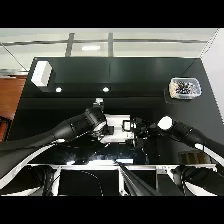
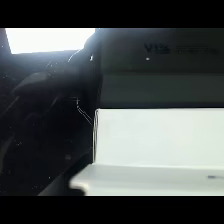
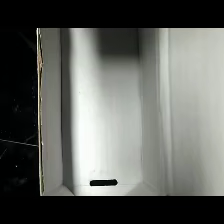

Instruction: Fold the box and place the chain.

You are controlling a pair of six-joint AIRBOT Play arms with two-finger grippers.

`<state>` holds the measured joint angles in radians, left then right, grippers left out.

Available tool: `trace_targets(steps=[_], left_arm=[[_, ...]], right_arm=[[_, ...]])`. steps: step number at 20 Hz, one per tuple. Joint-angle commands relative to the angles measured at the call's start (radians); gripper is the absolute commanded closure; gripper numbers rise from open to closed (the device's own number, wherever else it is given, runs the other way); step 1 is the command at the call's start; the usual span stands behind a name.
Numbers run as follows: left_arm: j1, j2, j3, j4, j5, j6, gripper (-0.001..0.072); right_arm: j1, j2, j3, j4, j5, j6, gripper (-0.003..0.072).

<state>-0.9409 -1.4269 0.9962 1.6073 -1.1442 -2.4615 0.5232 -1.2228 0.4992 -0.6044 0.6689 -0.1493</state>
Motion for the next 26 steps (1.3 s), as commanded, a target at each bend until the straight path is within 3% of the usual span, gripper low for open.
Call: trace_targets(steps=[1, 2, 3, 5, 6, 10, 12, 18, 19, 20, 21, 24, 26], left_arm=[[0.000, 0.000, 0.000, -0.013, 0.008, -0.003, 0.0682], [0.000, 0.000, 0.000, -0.019, 0.012, -0.003, 0.0676], [0.000, 0.000, 0.000, -0.018, 0.012, -0.003, 0.0597], [0.002, 0.000, 0.000, -0.010, 0.010, -0.003, 0.0258], [0.002, 0.000, 0.000, -0.007, 0.008, -0.003, 0.0218], [0.002, -0.006, 0.000, -0.019, 0.010, -0.016, 0.0228], [0.002, -0.016, -0.001, -0.027, 0.009, -0.016, 0.0376], [0.029, -0.019, -0.001, -0.022, 0.006, -0.022, 0.0378], [0.032, -0.019, -0.001, -0.024, 0.006, -0.022, 0.0411], [0.033, -0.019, -0.001, -0.026, 0.009, -0.021, 0.0560], [0.033, -0.019, -0.001, -0.026, 0.010, -0.021, 0.0613], [0.033, -0.019, 0.000, -0.026, 0.010, -0.011, 0.0679], [0.033, -0.019, 0.000, -0.026, 0.010, -0.002, 0.0679]], right_arm=[[0.000, 0.000, 0.000, 0.000, 0.000, -0.001, 0.0270], [0.000, 0.000, 0.000, 0.000, 0.000, -0.001, 0.0270], [0.000, 0.000, 0.000, 0.000, 0.000, -0.001, 0.0270], [0.000, 0.000, 0.000, 0.000, 0.000, -0.001, 0.0270], [0.000, 0.000, 0.000, 0.000, 0.000, -0.001, 0.0270], [0.000, 0.000, 0.000, 0.001, 0.000, -0.001, 0.0270], [0.000, 0.000, 0.000, 0.001, 0.000, -0.001, 0.0270], [0.000, 0.000, 0.000, 0.001, 0.000, -0.001, 0.0270], [0.000, 0.000, 0.000, 0.001, 0.000, -0.001, 0.0270], [0.000, 0.000, 0.000, 0.001, 0.000, -0.001, 0.0270], [0.000, 0.000, 0.000, 0.001, 0.000, -0.001, 0.0270], [0.000, 0.000, 0.000, 0.001, 0.000, -0.001, 0.0270], [0.000, 0.000, 0.000, 0.001, 0.000, -0.001, 0.0271]])
